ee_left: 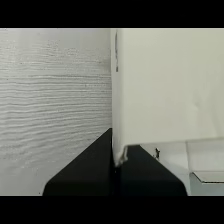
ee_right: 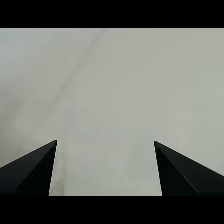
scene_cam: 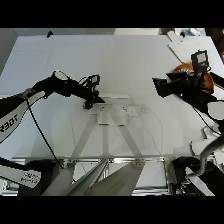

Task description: Fold the box and place the chain.

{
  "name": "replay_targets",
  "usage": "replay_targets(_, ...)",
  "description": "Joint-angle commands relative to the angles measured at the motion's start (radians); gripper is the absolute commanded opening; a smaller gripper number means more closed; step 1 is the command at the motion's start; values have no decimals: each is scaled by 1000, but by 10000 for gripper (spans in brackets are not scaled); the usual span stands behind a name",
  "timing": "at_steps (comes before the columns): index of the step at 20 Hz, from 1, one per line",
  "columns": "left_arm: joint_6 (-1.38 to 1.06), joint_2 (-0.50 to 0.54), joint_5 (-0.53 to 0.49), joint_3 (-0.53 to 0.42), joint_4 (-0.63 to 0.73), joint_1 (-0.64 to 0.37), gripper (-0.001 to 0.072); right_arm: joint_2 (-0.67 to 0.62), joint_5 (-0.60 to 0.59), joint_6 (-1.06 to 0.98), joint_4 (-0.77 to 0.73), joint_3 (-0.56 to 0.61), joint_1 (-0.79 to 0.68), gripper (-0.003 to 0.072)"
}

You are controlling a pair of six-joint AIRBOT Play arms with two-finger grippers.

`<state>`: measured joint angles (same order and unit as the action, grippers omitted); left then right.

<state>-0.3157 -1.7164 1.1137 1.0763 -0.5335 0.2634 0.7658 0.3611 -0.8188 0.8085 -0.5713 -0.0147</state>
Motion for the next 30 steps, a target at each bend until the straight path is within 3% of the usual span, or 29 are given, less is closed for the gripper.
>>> replay_targets(1,-18,-7,-17,0,5,0,3,-1,1,0,0,0,0,644)
replay_targets(4,-17,-7,-18,0,13,0,2,-1,-3,0,0,0,0,645)
replay_targets(9,-18,-7,-41,0,157,1,2,-1,-9,4,-1,0,0,645)
replay_targets(17,29,-7,-60,0,36,0,2,-1,12,5,0,0,0,645)
replay_targets(23,28,-9,-55,0,23,0,3,-1,50,5,0,0,0,645)
replay_targets(30,28,-15,-54,0,-6,0,5,-1,199,60,0,0,0,644)
